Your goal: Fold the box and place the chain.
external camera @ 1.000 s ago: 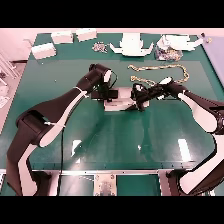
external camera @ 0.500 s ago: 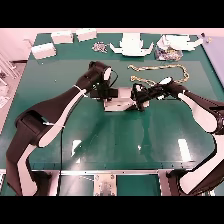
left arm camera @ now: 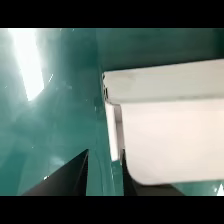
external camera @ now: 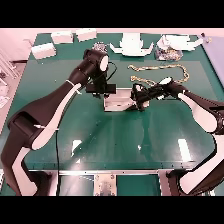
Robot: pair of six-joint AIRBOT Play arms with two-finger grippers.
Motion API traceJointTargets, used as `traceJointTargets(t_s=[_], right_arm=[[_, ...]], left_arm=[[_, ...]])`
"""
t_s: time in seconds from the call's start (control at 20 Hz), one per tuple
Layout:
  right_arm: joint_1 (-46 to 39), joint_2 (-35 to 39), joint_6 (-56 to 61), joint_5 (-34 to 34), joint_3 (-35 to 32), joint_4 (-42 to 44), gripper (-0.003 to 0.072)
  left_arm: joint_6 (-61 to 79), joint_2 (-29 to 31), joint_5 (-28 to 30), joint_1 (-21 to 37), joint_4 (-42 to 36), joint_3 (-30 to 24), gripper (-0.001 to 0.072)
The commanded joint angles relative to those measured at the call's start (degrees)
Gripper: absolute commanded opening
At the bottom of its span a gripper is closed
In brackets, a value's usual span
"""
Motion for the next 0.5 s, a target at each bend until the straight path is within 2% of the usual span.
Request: traceJointTargets(t_s=[0.0, 0.05, 0.15, 0.25, 0.3, 0.45], right_arm=[[0.00, 0.04, 0.02, 0.04, 0.02, 0.02, 0.0497], [0.00, 0.04, 0.02, 0.04, 0.02, 0.02, 0.0497], [0.00, 0.04, 0.02, 0.04, 0.02, 0.02, 0.0497], [0.00, 0.04, 0.02, 0.04, 0.02, 0.02, 0.0497], [0.00, 0.04, 0.02, 0.04, 0.02, 0.02, 0.0497], [0.00, 0.04, 0.02, 0.04, 0.02, 0.02, 0.0497]], left_arm=[[5.35, 2.67, -5.66, 0.52, 0.22, 0.07, 0.0259], [9.46, 3.08, -6.71, 0.52, 0.26, -0.13, 0.0259], [15.76, 3.87, -10.38, 0.48, 5.90, -0.17, 0.0259], [22.27, 4.87, -10.40, 1.44, 9.75, -0.46, 0.0258], [24.83, 5.62, -7.89, 2.84, 6.82, -1.11, 0.0258], [37.00, 7.91, 2.49, 9.92, -13.51, -6.01, 0.0258]])
